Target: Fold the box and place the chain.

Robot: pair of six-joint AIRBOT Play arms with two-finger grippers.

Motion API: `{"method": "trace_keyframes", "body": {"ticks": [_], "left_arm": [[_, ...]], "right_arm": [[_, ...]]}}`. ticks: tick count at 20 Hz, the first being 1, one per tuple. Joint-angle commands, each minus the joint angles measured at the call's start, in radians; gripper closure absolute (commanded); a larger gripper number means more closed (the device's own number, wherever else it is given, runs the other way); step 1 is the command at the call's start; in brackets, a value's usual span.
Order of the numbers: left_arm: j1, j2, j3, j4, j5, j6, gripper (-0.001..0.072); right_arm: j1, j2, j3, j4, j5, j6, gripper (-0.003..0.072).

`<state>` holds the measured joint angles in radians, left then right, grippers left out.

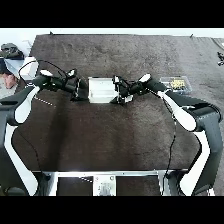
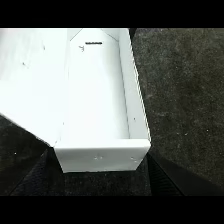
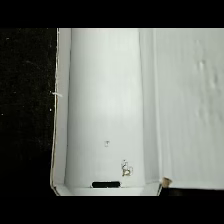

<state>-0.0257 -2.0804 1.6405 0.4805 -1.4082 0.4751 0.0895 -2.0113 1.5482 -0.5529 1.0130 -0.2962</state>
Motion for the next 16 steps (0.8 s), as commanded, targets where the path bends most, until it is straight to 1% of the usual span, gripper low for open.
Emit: {"method": "trace_keyframes", "body": {"ticks": [1,4,7,16], "left_arm": [[-0.004,-0.002,0.0,0.011,0.005,0.005,-0.0011],[-0.027,-0.019,0.0,-0.003,0.016,0.005,-0.0011],[-0.047,-0.039,0.0,-0.053,0.047,0.005,-0.0011],[-0.057,-0.06,0.0,-0.037,0.082,0.005,-0.0011]], "right_arm": [[0.0,0.0,0.001,0.0,0.0,0.0,0.0303],[0.0,0.0,0.001,0.0,0.0,0.0,0.0303],[0.0,0.0,0.001,0.0,0.0,0.0,0.0303],[0.0,0.0,0.001,0.0,0.0,0.0,0.0303]]}}
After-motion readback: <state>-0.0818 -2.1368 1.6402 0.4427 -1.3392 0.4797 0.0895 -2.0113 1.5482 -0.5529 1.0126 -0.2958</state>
